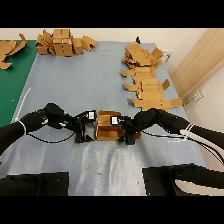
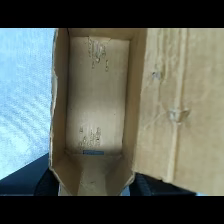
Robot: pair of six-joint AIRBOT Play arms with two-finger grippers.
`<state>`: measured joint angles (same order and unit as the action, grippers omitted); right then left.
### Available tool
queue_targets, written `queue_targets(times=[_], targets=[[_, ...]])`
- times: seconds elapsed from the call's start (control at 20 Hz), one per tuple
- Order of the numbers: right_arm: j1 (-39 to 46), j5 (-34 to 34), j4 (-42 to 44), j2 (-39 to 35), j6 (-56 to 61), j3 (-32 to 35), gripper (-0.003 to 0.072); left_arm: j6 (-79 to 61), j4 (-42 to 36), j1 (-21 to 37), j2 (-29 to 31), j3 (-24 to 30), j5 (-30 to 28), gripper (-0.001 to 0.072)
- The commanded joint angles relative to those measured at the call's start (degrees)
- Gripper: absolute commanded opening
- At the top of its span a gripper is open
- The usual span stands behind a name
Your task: Fold the box.
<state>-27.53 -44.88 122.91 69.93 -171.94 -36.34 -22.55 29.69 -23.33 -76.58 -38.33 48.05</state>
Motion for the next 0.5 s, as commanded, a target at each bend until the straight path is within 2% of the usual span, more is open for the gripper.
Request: queue_targets(times=[0.0, 0.45], targets=[[0.02, 0.04, -0.15, 0.02, -0.02, 0.00, 0.0495, -0.61, -1.88, -2.54, -0.04, -0.17, -2.99, 0.0709], [0.02, 0.24, -0.15, 0.00, -0.02, 0.00, 0.0495, -0.42, -1.88, -3.67, -0.04, -0.22, -4.02, 0.0709]])
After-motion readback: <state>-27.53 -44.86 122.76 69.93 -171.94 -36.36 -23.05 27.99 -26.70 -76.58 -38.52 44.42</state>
